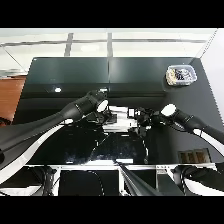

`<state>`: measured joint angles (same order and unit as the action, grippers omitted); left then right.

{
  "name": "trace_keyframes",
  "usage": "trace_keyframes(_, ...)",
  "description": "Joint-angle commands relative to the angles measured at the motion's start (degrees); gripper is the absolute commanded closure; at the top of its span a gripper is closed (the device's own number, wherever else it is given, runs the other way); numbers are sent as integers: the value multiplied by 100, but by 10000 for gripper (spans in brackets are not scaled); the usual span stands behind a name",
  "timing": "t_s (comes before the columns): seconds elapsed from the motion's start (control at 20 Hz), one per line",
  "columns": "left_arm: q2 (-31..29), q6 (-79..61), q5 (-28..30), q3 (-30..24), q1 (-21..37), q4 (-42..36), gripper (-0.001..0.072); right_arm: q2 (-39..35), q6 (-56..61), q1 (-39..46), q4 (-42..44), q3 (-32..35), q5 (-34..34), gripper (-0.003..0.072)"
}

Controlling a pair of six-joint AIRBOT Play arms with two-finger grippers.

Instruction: Fold the box and place the chain.

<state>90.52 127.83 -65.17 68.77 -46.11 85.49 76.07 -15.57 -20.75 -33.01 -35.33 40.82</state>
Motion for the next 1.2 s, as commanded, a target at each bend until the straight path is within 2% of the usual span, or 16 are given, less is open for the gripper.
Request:
trace_keyframes(0.0,2,-22,46,4,-4,-55,687,4,-7,-7,-2,0,4,498)
trace_keyframes(0.25,2,-24,15,4,-15,-68,687,2,-2,-7,-2,0,76,497)
trace_keyframes(0.3,0,-24,15,4,-15,-68,687,2,20,-7,4,0,105,350)
trace_keyframes(0.35,0,-24,15,4,-15,-68,687,0,61,-7,52,-2,103,86)
trace_keyframes(0.4,0,-22,15,7,-15,-66,687,-48,192,-4,4,-17,155,60)
trace_keyframes(0.7,0,-20,0,4,-15,-46,687,-1147,1086,382,-1495,-42,872,61)
trace_keyframes(0.9,0,-22,-22,4,-15,-59,685,-1200,1106,562,-1484,7,1038,62)
trace_keyframes(0.95,0,-22,-37,4,-15,-61,686,-1154,1108,562,-1458,17,1043,98)
trace_keyframes(1.0,0,-22,-57,4,-15,-61,685,-1117,1108,562,-1436,37,1043,100)
trace_keyframes(1.15,0,-26,-155,4,-15,-66,685,-1038,1106,560,-1075,90,1104,101)
